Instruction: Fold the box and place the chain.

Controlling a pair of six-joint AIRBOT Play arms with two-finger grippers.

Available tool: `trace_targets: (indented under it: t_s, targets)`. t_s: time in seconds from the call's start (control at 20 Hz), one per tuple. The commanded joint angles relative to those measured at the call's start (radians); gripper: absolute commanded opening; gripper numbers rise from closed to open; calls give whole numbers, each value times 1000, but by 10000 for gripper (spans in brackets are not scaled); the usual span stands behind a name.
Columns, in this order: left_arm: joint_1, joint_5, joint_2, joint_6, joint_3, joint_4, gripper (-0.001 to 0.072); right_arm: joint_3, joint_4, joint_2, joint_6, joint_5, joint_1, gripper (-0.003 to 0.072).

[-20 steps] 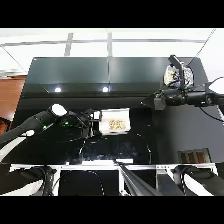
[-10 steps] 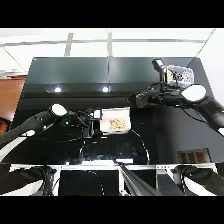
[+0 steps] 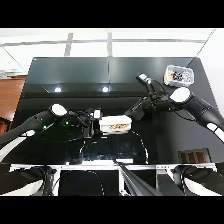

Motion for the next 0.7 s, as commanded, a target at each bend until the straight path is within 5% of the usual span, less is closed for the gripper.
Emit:
trace_targets:
  t_s: [0.0,0.25,0.65]
  targets:
    - [0,0,-1,0,1,0,340,0,-17,-3,-322,75,27,706]
    - [0,0,-1,0,1,0,345,14,-19,-3,-524,61,84,705]
    - [0,0,-1,0,1,0,345,13,-59,-7,-554,35,118,705]
